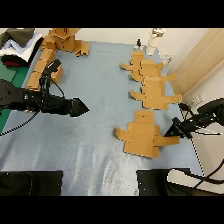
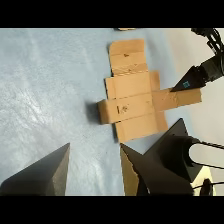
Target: Fold the box.
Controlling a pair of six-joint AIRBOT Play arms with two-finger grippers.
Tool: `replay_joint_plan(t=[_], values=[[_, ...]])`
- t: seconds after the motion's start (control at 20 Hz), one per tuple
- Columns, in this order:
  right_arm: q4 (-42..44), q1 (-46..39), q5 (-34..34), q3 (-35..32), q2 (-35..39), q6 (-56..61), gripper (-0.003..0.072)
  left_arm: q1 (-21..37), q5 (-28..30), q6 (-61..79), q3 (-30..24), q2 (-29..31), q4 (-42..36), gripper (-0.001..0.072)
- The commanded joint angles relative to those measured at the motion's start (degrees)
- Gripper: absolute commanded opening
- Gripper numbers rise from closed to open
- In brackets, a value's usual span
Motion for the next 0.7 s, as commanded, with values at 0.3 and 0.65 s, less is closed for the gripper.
replay_joint_plan(t=[0.3,0.65], values=[[11.65,31.63,28.39,-10.12,9.68,5.07,0.0002,8.61,-9.42,-2.6,0.0,-3.26,1.7,0.047],[7.91,45.33,38.73,-10.12,9.14,8.46,0.0414,14.64,-15.45,-1.29,-0.02,-5.03,1.86,0.047]])
